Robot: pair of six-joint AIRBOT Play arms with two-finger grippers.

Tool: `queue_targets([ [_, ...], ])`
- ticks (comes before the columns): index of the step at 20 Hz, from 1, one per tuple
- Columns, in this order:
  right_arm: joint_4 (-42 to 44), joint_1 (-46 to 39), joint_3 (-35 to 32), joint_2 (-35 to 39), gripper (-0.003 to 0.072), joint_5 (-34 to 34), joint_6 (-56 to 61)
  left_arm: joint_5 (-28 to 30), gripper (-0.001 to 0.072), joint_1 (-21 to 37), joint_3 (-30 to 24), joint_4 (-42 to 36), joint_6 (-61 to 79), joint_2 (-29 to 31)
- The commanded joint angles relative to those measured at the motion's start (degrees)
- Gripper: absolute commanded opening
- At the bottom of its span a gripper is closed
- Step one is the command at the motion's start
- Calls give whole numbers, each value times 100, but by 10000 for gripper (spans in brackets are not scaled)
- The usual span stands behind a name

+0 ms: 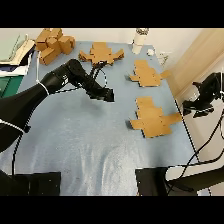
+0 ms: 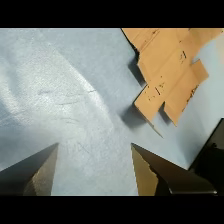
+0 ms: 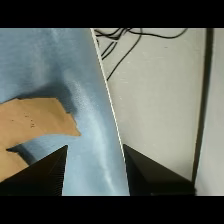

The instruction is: Fold the box.

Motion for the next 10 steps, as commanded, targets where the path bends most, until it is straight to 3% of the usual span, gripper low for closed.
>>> queue_targets([
  [1, 960, -435, -68, -437, 544, 232, -1294, -151, 695, 59, 15, -223, 66, 9],
  [6, 2562, -428, -63, -885, 523, -140, -2236, -518, 694, 109, 111, -586, 74, 9],
  [8, 2754, -369, -63, -887, 391, -293, -2269, -697, 694, 118, 192, -634, 68, 9],
  [10, 2865, -243, -63, -881, 173, -581, -2260, -809, 693, 140, 240, -680, 107, 9],
])
